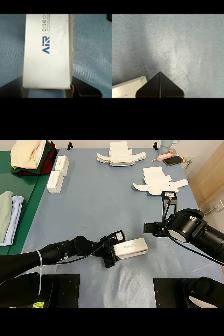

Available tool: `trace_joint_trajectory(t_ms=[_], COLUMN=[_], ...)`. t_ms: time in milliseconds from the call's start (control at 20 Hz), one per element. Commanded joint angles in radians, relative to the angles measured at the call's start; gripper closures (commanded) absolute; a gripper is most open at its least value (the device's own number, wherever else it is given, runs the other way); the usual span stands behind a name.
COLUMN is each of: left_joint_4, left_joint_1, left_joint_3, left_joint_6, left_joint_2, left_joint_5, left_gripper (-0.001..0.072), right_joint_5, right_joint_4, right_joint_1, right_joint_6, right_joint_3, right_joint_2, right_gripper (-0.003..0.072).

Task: Fold the box.

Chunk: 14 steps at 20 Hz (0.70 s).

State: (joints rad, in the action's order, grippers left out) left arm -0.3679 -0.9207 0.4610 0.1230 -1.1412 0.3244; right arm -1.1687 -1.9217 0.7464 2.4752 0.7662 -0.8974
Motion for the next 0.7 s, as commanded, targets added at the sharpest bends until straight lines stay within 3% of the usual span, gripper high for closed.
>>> trace_joint_trajectory(t_ms=[0,200,400,650], left_joint_4=[0.0,-0.003,-0.102,-0.324], left_joint_1=[0.056,0.215,0.438,0.848], left_joint_3=[0.001,0.001,0.001,0.001], left_joint_6=[0.01,0.036,0.051,0.19], left_joint_2=[0.03,0.05,0.089,0.12], left_joint_5=[-0.005,-0.001,-0.004,-0.003], left_gripper=[0.0243,0.0242,0.0242,0.0242], right_joint_5=[0.0,0.0,0.0,0.0], right_joint_4=[-0.001,-0.013,-0.013,-0.013], right_joint_1=[-0.001,-0.001,-0.001,-0.001], right_joint_6=[0.0,0.0,0.0,0.0], right_joint_3=[0.001,0.001,0.001,0.001], right_joint_2=[-0.001,-0.001,-0.001,-0.001], right_gripper=[0.0682,0.0682,0.0682,0.0682])
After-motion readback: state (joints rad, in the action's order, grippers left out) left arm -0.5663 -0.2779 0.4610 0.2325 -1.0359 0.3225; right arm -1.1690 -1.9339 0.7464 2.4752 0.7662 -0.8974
